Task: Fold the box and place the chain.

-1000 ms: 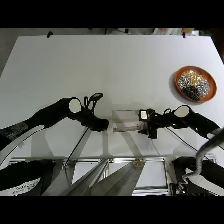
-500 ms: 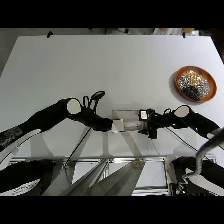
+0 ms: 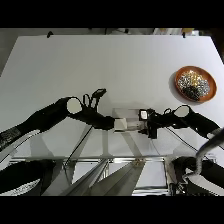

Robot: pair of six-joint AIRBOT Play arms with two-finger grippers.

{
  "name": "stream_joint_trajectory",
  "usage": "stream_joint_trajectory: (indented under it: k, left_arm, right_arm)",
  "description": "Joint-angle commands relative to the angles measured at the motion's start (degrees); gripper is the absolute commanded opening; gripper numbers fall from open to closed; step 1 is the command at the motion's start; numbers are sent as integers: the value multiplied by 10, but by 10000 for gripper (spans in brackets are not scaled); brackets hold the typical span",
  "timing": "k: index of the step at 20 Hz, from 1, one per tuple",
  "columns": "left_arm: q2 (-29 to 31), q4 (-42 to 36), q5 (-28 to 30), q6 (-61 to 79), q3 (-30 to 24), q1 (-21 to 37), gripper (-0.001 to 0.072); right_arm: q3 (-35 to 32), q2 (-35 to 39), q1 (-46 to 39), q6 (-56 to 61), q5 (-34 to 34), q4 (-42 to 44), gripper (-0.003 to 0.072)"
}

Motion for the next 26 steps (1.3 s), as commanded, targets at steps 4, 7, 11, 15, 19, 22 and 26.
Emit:
stream_joint_trajectory:
  k: [4,7,11,15,19,22,26]
  left_arm:
    - [0,8,5,-17,4,-5,251]
    - [1,32,0,-34,6,5,251]
    - [1,64,-21,-66,21,17,251]
    - [-1,64,-21,-82,22,5,251]
    - [-28,64,-15,-99,31,-28,252]
    - [-46,91,-14,-137,58,-45,252]
    - [-49,144,-19,-210,66,-60,252]
  right_arm:
    - [0,0,0,0,0,0,419]
    - [0,0,0,0,-1,0,419]
    - [0,0,0,0,-1,0,419]
    - [0,0,0,0,0,0,419]
    - [0,0,0,0,0,0,419]
    - [0,0,0,0,-1,0,419]
    - [0,0,0,0,-1,0,419]
